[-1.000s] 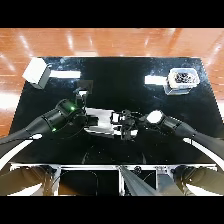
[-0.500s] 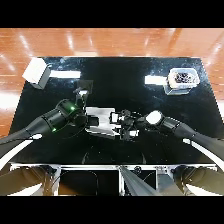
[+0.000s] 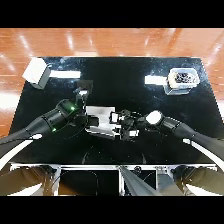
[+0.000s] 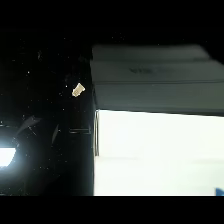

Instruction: Fold the box and place the chain.

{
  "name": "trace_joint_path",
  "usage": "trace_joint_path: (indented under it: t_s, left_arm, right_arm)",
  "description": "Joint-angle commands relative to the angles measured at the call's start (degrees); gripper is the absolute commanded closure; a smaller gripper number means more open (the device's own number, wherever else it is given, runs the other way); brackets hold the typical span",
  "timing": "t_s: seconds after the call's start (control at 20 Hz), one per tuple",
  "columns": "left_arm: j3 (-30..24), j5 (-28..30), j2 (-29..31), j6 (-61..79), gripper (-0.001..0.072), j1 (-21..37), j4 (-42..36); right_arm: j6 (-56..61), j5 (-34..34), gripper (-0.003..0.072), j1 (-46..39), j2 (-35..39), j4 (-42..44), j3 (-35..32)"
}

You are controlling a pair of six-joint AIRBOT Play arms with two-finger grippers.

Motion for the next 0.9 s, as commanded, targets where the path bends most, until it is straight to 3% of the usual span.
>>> trace_joint_path:
  t_s: [0.0, 0.1, 0.15, 0.2, 0.35, 0.5, 0.6, 0.75, 0.85]
  left_arm:
    - [0.0, 0.0, 0.0, 0.0, 0.0691, 0.0, 0.1]
    - [0.0, 0.0, 0.0, 0.0, 0.0691, 0.0, 0.1]
    - [0.0, 0.0, 0.0, 0.0, 0.0691, 0.0, 0.1]
    - [0.0, 0.0, 0.0, 0.0, 0.0691, 0.0, 0.1]
    - [0.0, 0.1, 0.0, 0.0, 0.0691, 0.0, 0.0]
    - [0.0, 0.1, 0.0, 0.0, 0.0691, 0.0, 0.0]
    - [0.0, 0.0, 0.0, 0.0, 0.0691, 0.0, 0.0]
    - [0.0, -0.2, -0.3, 0.0, 0.0692, -0.3, 0.1]
    - [0.0, -0.2, -0.7, -0.2, 0.0692, -0.5, -0.1]
  right_arm:
    - [0.0, 0.0, 0.0243, 0.1, -0.1, -0.2, 0.0]
    - [0.0, 0.0, 0.0246, 0.1, -0.1, -0.2, 0.0]
    - [0.0, 0.0, 0.0388, 0.1, -0.1, -0.3, 0.0]
    - [0.0, 0.0, 0.0656, 0.1, -0.1, -0.3, 0.0]
    - [3.8, 0.1, 0.0664, -0.9, 0.7, -0.9, 0.0]
    - [26.4, 1.4, 0.0656, -5.9, 4.2, -6.5, 0.0]
    - [44.9, 7.2, 0.0656, -11.7, 6.7, -14.0, 0.0]
    - [51.5, 22.1, 0.0657, -21.1, 8.3, -13.4, 0.0]
    - [62.8, 27.3, 0.0656, -27.3, 9.9, -15.6, 0.0]
